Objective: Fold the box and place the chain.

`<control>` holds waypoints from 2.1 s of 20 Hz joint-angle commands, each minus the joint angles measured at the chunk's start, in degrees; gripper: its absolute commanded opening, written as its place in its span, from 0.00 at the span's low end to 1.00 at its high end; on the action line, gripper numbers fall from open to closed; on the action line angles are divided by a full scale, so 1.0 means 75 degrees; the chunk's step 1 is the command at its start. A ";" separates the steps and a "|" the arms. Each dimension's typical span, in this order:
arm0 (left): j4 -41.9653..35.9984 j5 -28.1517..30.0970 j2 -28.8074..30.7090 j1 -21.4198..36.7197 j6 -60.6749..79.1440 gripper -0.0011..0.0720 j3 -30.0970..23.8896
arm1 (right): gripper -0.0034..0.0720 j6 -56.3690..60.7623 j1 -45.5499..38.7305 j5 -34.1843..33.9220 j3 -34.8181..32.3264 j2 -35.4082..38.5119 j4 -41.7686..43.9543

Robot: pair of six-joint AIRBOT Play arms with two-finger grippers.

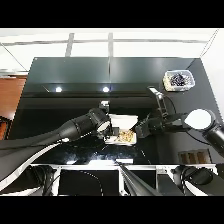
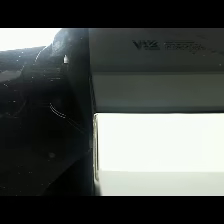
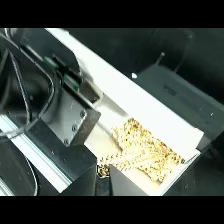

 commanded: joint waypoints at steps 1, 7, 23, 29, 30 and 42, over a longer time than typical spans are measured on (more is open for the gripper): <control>0.0003 0.0000 -0.0003 0.0003 0.0009 0.05 0.0003 | 0.53 -0.0003 0.0245 -0.0105 -0.0070 -0.0102 -0.0321; 0.0017 -0.0038 0.0009 0.0067 0.0143 0.05 0.0099 | 0.73 -0.0058 -0.1128 0.1107 0.0358 0.0326 -0.0839; -0.0009 -0.1507 0.2853 0.0778 0.5499 0.59 0.0184 | 0.73 -0.0044 -0.1795 0.1279 0.0385 0.0737 -0.1230; -0.5461 -0.0478 0.4386 0.4293 1.0885 0.59 -0.2626 | 0.73 0.0058 -0.1795 0.1239 0.0382 0.0737 -0.1230; -0.6816 -0.0358 0.4334 0.4648 1.2371 0.64 -0.3162 | 0.73 0.0076 -0.1795 0.1239 0.0385 0.0737 -0.1227; -0.7822 0.1043 0.2232 0.4334 2.0886 0.99 -0.4054 | 0.73 0.0245 -0.1792 0.1207 0.0382 0.0737 -0.1221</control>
